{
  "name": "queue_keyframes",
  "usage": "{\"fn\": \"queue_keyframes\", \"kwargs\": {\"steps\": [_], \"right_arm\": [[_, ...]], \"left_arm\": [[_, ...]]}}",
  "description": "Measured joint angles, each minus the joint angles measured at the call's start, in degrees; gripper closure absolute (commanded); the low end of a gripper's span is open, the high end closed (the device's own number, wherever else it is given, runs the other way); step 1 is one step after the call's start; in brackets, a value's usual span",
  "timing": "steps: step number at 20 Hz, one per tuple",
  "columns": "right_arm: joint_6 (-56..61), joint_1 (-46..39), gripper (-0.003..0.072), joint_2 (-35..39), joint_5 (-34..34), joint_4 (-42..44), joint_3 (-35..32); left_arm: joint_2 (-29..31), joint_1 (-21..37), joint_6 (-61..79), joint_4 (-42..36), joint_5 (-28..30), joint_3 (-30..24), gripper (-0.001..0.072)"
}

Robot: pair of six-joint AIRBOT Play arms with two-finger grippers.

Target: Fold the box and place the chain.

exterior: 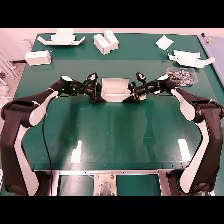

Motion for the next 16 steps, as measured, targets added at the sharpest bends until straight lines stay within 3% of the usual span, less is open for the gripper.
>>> {"fn": "queue_keyframes", "kwargs": {"steps": [16], "right_arm": [[-0.02, 0.02, 0.0212, 0.0, 0.13, -0.04, 0.0]], "left_arm": [[-0.33, 0.0, -0.13, 1.16, -1.55, 0.04, 0.0233]]}}
